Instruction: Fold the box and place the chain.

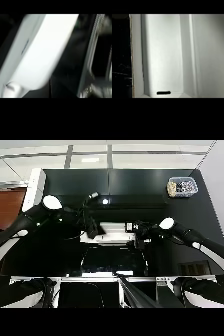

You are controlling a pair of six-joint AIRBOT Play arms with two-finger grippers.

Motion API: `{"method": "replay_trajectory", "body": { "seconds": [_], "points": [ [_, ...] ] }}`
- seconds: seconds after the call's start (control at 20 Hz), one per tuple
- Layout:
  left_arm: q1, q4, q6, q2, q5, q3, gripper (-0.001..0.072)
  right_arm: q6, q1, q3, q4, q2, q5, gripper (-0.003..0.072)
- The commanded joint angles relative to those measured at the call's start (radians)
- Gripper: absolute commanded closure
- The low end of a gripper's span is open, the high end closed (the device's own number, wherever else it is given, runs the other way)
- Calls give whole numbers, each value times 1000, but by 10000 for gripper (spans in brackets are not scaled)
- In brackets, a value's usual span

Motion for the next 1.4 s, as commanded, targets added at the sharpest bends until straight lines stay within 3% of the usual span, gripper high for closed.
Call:
{"method": "replay_trajectory", "body": {
  "seconds": [0.0, 0.3, 0.55, 0.7, 0.85, 0.9, 0.95, 1.05, 1.1, 1.15, 1.2, 1.25, 1.35],
  "points": [
    [-14, -158, 73, -60, 330, -16, 686, 0, 1, 0, 0, -1, 0, 293],
    [-13, 176, -177, -165, 259, -4, 687, 0, 1, 0, 0, -1, 0, 293],
    [35, 183, -224, -125, 141, 43, 687, 0, 1, 0, 0, -1, 0, 293],
    [128, 187, -216, 9, 86, 34, 687, 0, 1, 0, 0, -1, 0, 293],
    [249, 112, -60, 205, 120, -154, 685, 0, 1, 0, 0, -1, 0, 293],
    [287, 16, 126, 265, 79, -240, 684, 0, 1, 0, 0, -1, 0, 293],
    [313, -17, 357, 294, -37, -293, 684, 0, 1, 0, 0, -1, 0, 293],
    [324, 43, 460, 289, -151, -337, 680, 0, 1, 0, 0, -1, 0, 293],
    [316, 79, 496, 282, -147, -346, 559, 0, 1, 0, 1, -1, 0, 293],
    [298, 121, 566, 275, -120, -349, 263, 0, 1, 0, 0, -1, 0, 293],
    [272, 148, 628, 270, -65, -350, 37, 0, 1, 0, 0, -1, 0, 293],
    [234, 172, 666, 266, 16, -348, -6, 0, 1, 0, 0, -1, 0, 293],
    [141, 261, 710, 256, 181, -342, -4, 0, 1, 0, 0, -1, 0, 293]
  ]
}}
